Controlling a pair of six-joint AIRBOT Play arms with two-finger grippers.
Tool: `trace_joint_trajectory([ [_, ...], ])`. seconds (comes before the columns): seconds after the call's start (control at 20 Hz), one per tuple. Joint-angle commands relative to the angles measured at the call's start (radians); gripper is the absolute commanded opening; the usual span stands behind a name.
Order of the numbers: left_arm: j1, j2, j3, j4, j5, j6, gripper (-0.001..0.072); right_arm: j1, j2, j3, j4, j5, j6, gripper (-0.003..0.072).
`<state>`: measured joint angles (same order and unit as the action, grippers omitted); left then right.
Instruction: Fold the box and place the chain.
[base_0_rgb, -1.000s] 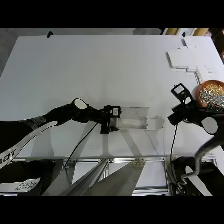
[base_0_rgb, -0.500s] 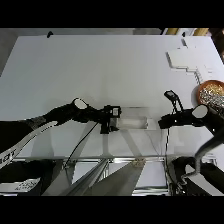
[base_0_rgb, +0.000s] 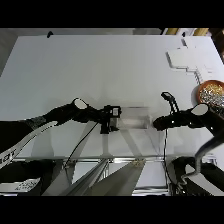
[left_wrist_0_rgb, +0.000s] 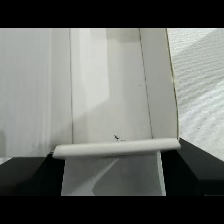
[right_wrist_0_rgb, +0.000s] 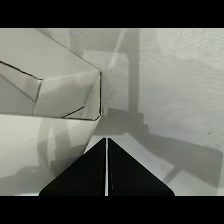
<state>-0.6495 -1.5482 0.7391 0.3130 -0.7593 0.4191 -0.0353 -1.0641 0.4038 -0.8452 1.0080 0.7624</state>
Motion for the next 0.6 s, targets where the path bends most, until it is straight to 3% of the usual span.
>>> trace_joint_trajectory([
  [0.0, 0.000, 0.000, 0.000, 0.000, 0.000, 0.000, 0.0208, 0.000, 0.025, 0.000, 0.023, 0.022, -0.002, 0.0017],
  [0.15, 0.000, 0.000, 0.000, 0.000, -0.003, 0.000, 0.0208, 0.000, 0.073, 0.000, 0.045, 0.029, 0.005, 0.0019],
  [0.3, 0.000, 0.000, 0.000, 0.000, -0.008, 0.000, 0.0208, 0.000, 0.105, 0.000, 0.052, 0.027, 0.077, 0.0190],
  [0.55, 0.000, 0.000, 0.000, 0.000, -0.008, 0.000, 0.0208, 0.000, 0.111, 0.000, 0.064, 0.050, 0.087, 0.0192],
])
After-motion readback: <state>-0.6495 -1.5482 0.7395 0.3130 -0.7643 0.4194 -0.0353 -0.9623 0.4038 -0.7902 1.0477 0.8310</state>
